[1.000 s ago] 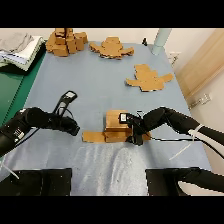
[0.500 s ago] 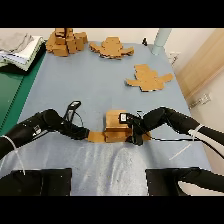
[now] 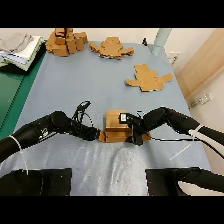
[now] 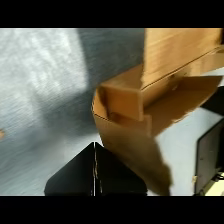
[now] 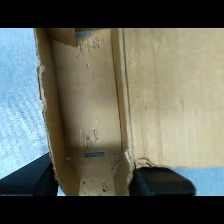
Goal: Fold the box.
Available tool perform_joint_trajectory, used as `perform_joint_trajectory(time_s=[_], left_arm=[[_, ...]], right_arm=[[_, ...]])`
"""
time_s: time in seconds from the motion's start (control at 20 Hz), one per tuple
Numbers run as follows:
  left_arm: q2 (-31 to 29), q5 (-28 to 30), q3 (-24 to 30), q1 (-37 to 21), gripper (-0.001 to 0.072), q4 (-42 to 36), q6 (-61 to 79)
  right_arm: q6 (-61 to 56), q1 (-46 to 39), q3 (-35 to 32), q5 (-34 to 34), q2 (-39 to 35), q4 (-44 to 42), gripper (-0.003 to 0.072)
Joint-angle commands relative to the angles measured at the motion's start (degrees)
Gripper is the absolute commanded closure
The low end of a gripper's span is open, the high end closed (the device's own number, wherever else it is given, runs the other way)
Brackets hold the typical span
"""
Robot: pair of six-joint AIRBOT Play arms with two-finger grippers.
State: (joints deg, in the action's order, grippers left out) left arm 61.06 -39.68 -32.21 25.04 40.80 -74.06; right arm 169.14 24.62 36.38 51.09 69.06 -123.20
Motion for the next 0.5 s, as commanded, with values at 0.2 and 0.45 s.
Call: perform_joint_trajectory(time_s=[0.2, 0.45], left_arm=[[-0.3, -1.5, -3.6, 0.3, 0.0338, -4.0, 0.7], [0.0, -1.4, -3.6, 0.3, 0.0339, -5.7, 0.8]], right_arm=[[0.0, 0.0, 0.0, 0.0, 0.0, 0.0, 0.017], [0.0, 0.0, 0.0, 0.0, 0.0, 0.0, 0.0171]])
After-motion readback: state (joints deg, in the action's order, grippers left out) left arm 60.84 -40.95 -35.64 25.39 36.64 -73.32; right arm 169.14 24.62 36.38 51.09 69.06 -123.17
